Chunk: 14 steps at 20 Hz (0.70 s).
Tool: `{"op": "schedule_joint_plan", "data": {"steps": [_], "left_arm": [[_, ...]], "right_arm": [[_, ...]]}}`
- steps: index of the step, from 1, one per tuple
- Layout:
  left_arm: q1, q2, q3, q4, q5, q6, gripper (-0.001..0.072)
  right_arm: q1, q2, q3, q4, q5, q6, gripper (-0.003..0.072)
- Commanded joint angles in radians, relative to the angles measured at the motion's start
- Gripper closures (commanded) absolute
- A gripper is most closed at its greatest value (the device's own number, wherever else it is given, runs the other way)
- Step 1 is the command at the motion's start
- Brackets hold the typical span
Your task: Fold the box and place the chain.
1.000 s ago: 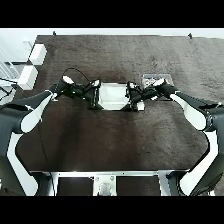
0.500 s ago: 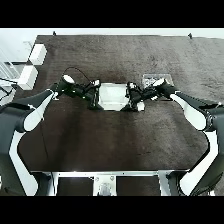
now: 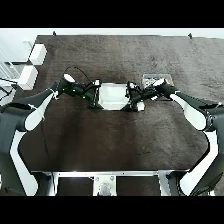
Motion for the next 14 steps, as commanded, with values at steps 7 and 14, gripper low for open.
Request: {"op": "schedule_joint_plan", "data": {"steps": [7, 14], "left_arm": [[0.006, -0.014, 0.002, -0.05, -0.024, 0.003, 0.0006], [0.002, -0.016, 0.006, -0.042, 0.037, 0.061, 0.0057]], "right_arm": [[0.001, 0.0, 0.0, 0.0, 0.001, 0.0, 0.0119], [0.001, 0.0, 0.0, 0.0, 0.001, 0.0, 0.0119]]}}
